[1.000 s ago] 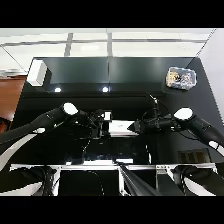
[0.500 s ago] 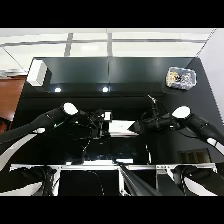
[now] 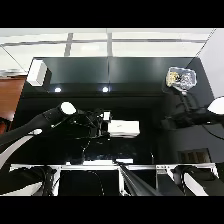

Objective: Fold the box and place the chain.

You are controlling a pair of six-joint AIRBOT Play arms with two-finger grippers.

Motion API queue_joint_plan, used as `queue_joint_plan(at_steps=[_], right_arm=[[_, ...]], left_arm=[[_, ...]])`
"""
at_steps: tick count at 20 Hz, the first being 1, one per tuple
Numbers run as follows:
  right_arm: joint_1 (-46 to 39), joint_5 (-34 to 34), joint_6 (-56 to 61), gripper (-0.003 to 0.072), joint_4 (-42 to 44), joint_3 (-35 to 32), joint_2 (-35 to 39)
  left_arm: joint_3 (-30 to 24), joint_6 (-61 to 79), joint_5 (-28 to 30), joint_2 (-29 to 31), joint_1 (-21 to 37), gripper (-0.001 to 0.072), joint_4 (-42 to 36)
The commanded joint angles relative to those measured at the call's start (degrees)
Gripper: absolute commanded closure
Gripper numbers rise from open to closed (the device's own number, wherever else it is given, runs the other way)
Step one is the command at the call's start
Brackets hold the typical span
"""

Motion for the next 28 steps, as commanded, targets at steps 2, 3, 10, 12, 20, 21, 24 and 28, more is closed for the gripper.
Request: queue_joint_plan(at_steps=[2, 3, 10, 12, 20, 21, 24, 28], right_arm=[[-6.9, 3.0, 5.4, 0.0673, -12.1, 0.5, 4.9], [-7.0, 2.0, 5.4, 0.0673, -11.1, 0.5, 4.9], [-6.9, -5.0, 5.4, 0.0673, -6.6, 0.3, 4.9], [-7.0, -5.2, 5.4, 0.0673, -7.5, 0.3, 4.9], [-7.0, -5.7, 5.4, 0.0673, -7.6, 0.3, 4.9], [-7.0, -5.7, 5.4, 0.0673, -7.6, 0.3, 4.9], [-6.9, -5.7, 5.4, 0.0673, -7.6, 0.3, 4.9], [-6.9, -5.7, 5.4, 0.0673, -7.6, 0.3, 4.9]], left_arm=[[0.1, -4.4, -0.9, 6.3, 0.0, -0.0011, -0.7], [0.2, -5.3, -1.9, 7.1, -0.2, -0.0011, -1.2], [10.1, -17.3, 0.3, -0.7, -8.2, -0.0005, -3.7], [13.6, -19.3, 0.3, -5.0, -9.4, -0.0004, -3.6], [15.5, -23.6, -1.2, -10.1, -9.6, -0.0004, -2.9], [15.5, -23.6, -1.2, -10.1, -9.7, -0.0005, -1.6], [15.5, -23.6, -1.7, -10.1, -10.4, -0.0004, -1.1], [15.5, -23.6, -1.6, -10.1, -11.4, -0.0004, 1.0]])
